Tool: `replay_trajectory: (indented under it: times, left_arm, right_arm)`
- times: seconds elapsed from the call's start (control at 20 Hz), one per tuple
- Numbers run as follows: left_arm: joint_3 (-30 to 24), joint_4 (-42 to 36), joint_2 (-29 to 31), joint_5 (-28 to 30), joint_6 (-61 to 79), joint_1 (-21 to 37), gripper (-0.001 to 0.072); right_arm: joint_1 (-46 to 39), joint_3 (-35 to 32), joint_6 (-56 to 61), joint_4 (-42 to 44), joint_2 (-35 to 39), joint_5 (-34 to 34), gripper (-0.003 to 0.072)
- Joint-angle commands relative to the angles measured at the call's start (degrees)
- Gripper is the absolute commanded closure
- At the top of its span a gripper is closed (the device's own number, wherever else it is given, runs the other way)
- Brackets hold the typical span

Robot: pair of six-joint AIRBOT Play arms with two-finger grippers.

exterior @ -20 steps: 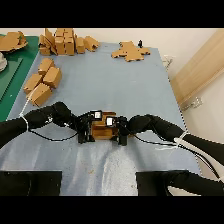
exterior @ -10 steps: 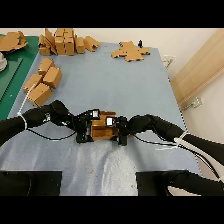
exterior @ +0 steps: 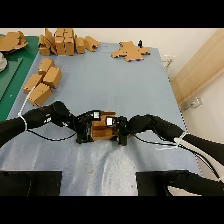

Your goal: Fold the box.

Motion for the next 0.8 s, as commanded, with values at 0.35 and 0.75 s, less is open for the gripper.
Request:
replay_trajectory:
  times: [0.35,0.75]
  left_arm:
    - [0.0,-0.61,-0.02,1.68,0.15,-0.61,0.0308]
    - [0.02,-0.74,-0.02,1.77,0.11,-0.61,0.0308]
  right_arm:
    - [0.0,-0.02,0.0,0.04,-0.04,0.0,0.0129]
    - [0.0,-0.02,0.0,0.02,-0.04,0.0,0.0129]
